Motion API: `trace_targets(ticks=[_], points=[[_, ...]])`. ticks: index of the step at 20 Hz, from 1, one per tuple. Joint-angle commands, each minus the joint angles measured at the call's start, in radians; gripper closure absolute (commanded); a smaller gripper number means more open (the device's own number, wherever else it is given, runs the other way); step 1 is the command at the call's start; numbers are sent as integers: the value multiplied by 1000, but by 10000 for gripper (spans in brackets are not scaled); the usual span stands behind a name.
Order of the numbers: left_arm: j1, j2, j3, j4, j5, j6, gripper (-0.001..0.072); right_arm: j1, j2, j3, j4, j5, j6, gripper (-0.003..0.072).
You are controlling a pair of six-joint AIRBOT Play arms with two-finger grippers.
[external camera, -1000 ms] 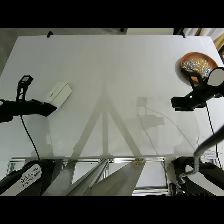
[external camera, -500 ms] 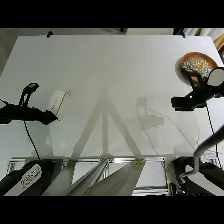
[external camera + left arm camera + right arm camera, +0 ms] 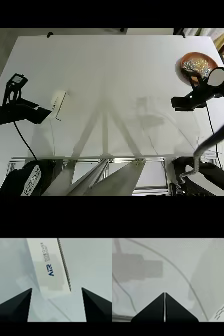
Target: Fold the box and place the chain.
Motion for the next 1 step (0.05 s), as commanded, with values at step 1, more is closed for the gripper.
trace_targets(ticks=[1], points=[[-4,71,0,3,4,-2,9,0,0,0,0,0,0,671]])
